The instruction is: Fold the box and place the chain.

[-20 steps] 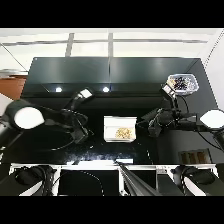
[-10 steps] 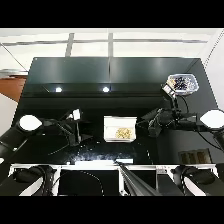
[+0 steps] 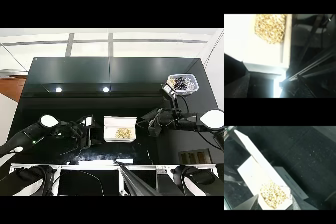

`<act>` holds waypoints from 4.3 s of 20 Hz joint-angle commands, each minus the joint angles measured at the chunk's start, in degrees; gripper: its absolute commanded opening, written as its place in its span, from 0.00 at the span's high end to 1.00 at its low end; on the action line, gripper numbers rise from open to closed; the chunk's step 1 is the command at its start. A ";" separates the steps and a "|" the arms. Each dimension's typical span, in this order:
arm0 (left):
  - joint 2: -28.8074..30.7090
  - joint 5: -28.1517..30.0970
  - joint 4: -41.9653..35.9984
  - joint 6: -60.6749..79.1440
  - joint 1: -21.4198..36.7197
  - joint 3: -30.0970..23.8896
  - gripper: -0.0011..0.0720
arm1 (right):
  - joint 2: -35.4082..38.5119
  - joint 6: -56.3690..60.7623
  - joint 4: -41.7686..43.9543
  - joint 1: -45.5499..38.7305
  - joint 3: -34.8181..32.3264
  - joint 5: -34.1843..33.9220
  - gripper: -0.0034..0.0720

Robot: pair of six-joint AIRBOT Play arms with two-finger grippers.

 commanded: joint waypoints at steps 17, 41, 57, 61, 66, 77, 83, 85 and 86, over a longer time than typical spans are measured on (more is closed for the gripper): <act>-7.17 -2.03 2.58 0.42 -2.43 6.27 0.02 | -0.02 0.00 0.15 0.02 0.02 0.24 0.30; -7.15 3.43 6.32 -3.67 -6.51 6.36 0.17 | -0.94 4.48 -7.91 0.02 8.79 -12.85 0.00; -7.15 3.43 6.34 -3.67 -6.51 6.36 0.17 | -16.83 -13.16 -9.07 8.81 12.35 5.60 0.01; -7.15 3.43 6.34 -3.67 -6.51 6.36 0.17 | -17.03 -15.98 -9.01 9.75 12.35 4.07 0.01; -7.15 3.43 6.34 -3.67 -6.51 6.36 0.17 | -17.46 -17.44 -8.55 11.28 12.50 5.99 0.01; -7.15 3.43 6.34 -3.67 -6.51 6.36 0.17 | -17.42 -17.22 -7.98 11.98 8.68 5.62 0.01; -7.15 3.43 6.34 -3.67 -6.51 6.36 0.17 | -17.42 -18.95 -9.64 15.76 8.48 0.28 0.25; -7.15 3.43 6.34 -3.67 -6.51 6.36 0.17 | -17.42 -18.91 -10.16 15.98 8.48 -0.09 0.51; -7.15 3.43 6.34 -3.67 -6.51 6.36 0.17 | -17.42 -18.91 -10.60 15.98 8.48 -0.02 0.54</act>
